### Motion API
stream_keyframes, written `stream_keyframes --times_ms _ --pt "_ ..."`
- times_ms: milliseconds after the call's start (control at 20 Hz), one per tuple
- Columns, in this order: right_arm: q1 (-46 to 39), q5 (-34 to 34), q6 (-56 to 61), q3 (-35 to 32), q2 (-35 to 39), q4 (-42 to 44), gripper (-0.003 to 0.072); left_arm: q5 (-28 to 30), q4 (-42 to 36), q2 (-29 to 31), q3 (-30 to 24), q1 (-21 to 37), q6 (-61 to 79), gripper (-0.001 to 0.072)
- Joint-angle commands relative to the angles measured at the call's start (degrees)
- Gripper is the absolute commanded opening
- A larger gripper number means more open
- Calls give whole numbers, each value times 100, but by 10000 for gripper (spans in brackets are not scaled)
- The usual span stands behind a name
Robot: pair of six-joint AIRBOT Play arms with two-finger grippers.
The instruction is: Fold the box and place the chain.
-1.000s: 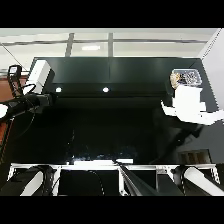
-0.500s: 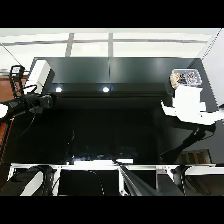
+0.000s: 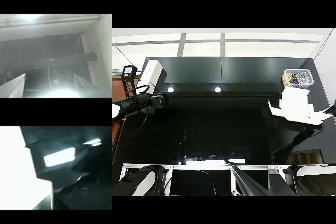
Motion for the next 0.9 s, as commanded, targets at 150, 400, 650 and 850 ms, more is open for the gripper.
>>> stream_keyframes --times_ms 150,400,650,850 --pt "514 -140 -341 -1591 1703 1130 18 7 -7 -4 4 -4 7 707" --pt "1740 -1449 -859 -3810 3523 3287 18 -540 -334 -153 7 -363 313 685" --pt "4787 -4612 -1132 -5543 4697 4745 18 -413 -1578 -1145 256 -1158 328 685" --pt "6686 -6339 -1012 -5608 4690 4741 19 -1794 -3359 -2518 1158 -833 1130 693"
